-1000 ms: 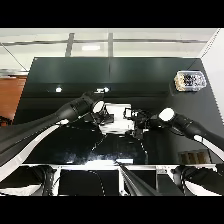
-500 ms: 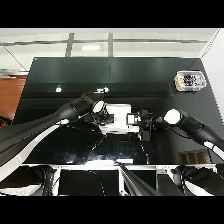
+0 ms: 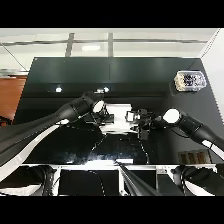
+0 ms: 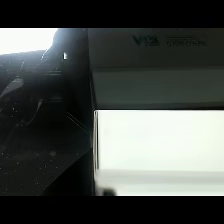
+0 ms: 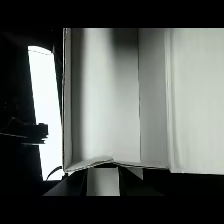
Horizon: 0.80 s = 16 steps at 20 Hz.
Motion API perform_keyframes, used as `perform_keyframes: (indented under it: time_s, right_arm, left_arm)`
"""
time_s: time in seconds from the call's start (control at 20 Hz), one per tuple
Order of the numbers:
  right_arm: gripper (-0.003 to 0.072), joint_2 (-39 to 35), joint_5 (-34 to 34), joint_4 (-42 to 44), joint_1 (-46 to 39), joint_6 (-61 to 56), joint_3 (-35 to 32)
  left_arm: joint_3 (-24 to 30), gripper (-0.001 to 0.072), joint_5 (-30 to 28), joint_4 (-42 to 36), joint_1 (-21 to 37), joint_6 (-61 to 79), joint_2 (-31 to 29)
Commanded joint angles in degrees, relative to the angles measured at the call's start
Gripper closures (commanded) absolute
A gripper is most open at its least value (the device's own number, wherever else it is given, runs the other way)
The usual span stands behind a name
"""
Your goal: Fold the box and place the chain.
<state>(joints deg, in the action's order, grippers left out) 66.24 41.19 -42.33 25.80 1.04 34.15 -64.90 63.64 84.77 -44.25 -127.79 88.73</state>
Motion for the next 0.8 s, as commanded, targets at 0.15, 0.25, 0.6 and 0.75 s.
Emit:
perform_keyframes:
  time_s: [0.15, 0.25, 0.6, 0.75]
  right_arm:
    - [0.0469, 2.6, -1.4, 11.6, 0.0, 0.0, 0.0]
    - [0.0468, 3.9, -1.3, 12.5, 0.0, -0.1, 0.0]
    - [0.0103, 4.0, -2.7, 12.0, 0.0, -2.0, 0.0]
    - [0.0278, 4.1, -2.9, 11.9, 0.0, -2.9, 0.0]
  left_arm:
    - [0.0, 0.0684, 0.1, 0.0, 0.0, 0.0, 0.0]
    - [0.0, 0.0684, 0.3, 0.0, 0.0, 0.0, 0.0]
    - [0.0, 0.0684, 1.6, 0.0, 0.2, 0.0, 0.0]
    - [0.0, 0.0684, 1.6, 0.0, 0.2, 0.0, 0.0]
